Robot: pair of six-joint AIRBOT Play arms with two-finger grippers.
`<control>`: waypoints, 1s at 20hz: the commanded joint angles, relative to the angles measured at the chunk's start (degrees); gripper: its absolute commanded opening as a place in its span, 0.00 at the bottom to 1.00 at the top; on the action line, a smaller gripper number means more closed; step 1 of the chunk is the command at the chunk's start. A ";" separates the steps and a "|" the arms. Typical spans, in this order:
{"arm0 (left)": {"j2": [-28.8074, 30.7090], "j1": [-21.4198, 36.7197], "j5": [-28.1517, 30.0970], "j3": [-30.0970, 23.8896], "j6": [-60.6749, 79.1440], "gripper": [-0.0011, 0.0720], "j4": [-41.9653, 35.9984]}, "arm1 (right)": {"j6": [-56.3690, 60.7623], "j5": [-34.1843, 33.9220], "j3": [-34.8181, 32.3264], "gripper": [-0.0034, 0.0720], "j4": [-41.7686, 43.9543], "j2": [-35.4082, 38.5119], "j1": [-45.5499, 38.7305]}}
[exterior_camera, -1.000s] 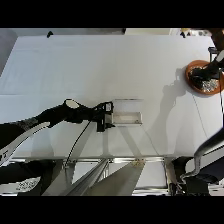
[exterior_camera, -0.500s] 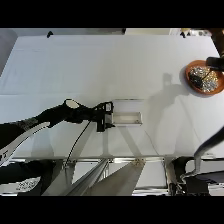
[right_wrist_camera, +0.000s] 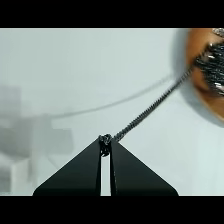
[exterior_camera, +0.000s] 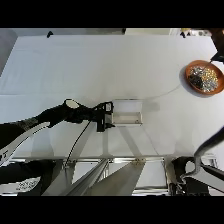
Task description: Fold the box and place the chain.
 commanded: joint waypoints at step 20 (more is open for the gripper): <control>0.02 0.02 0.00 0.02 0.00 0.30 0.00 | 20.17 -8.79 -1.51 0.07 -7.06 14.01 64.43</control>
